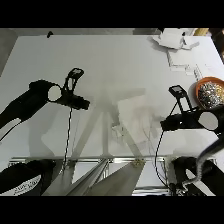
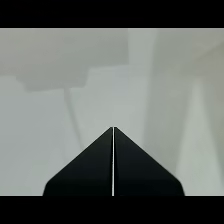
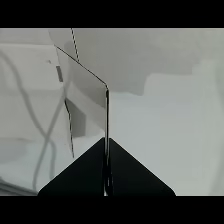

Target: Fold the box and place the chain.

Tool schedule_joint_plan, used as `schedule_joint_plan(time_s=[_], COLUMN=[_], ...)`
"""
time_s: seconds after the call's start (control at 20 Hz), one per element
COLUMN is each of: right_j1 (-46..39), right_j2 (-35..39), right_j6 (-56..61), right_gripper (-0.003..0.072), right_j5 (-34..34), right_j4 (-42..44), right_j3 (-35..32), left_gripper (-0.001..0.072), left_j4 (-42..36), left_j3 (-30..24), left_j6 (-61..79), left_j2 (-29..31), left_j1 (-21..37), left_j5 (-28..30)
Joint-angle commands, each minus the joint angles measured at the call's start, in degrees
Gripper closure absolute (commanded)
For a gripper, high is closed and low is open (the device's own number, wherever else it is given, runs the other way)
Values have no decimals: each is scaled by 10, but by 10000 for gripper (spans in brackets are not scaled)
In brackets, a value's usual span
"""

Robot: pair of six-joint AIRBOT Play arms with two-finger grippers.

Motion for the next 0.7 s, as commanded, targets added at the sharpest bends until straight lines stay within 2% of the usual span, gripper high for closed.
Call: schedule_joint_plan(time_s=[0.0, 0.05, 0.1, 0.25, 0.3, 0.4, 0.5, 0.65], right_j1=[43, 43, 43, 43, 43, 43, 43, 43], right_j2=[2, 2, 2, 2, 2, 2, 2, 2], right_j6=[18, 17, 17, 17, 17, 17, 17, 17], right_gripper=[675, 675, 675, 675, 675, 675, 675, 675], right_j5=[-25, -25, -25, -25, -25, -25, -25, -25], right_j4=[9, 5, 2, 2, 2, 2, 3, 3], right_j3=[-2, -2, -2, -2, -2, -2, -2, -2], left_gripper=[697, 696, 663, 405, 373, 362, 361, 354], left_j4=[-201, -259, -308, -443, -478, -511, -511, -520], left_j3=[0, 0, 0, 0, 0, 0, 0, 0], left_j6=[173, 238, 302, 475, 508, 534, 533, 517], left_j2=[-6, -10, -13, -27, -34, -50, -73, -112], left_j1=[0, 0, -2, -11, -15, -24, -37, -52], left_j5=[31, 21, 7, -54, -77, -99, -97, -59])
